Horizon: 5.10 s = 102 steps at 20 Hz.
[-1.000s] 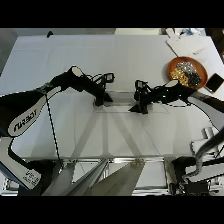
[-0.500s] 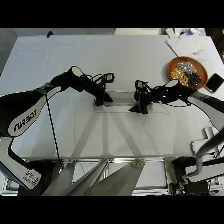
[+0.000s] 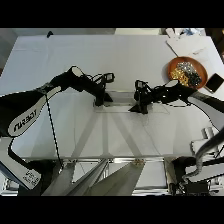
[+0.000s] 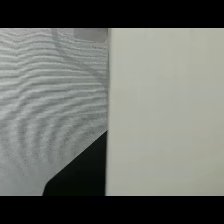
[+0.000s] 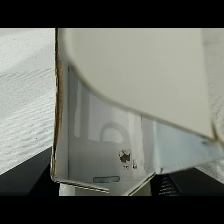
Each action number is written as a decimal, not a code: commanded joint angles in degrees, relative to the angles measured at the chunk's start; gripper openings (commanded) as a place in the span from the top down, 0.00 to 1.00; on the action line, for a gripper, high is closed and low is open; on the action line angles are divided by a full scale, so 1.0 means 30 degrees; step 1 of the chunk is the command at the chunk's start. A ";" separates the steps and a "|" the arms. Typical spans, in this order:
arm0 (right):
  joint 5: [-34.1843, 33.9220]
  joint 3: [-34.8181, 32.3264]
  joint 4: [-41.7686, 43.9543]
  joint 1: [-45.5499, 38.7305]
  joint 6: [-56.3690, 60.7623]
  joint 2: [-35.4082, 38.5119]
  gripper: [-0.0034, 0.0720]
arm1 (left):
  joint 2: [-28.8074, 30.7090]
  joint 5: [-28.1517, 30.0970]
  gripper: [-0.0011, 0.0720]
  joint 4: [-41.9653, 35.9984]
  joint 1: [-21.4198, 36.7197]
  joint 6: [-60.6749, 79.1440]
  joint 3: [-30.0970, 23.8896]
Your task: Fold the box and place the chain.
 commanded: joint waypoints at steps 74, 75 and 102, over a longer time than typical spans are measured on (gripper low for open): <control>0.0000 0.0015 0.0000 0.0000 0.0000 -0.0007 0.41 | 0.1559 0.5071 0.97 -0.1217 -0.0940 -0.6331 -0.1166; 0.0000 0.0007 0.0000 0.0000 0.0000 -0.0007 0.41 | 0.1756 0.4911 0.97 -0.1472 -0.0882 -0.6331 -0.1166; 0.0000 0.0015 0.0000 0.0000 0.0000 -0.0007 0.41 | 0.5712 0.0714 0.04 0.5668 0.0211 -0.1151 -0.3038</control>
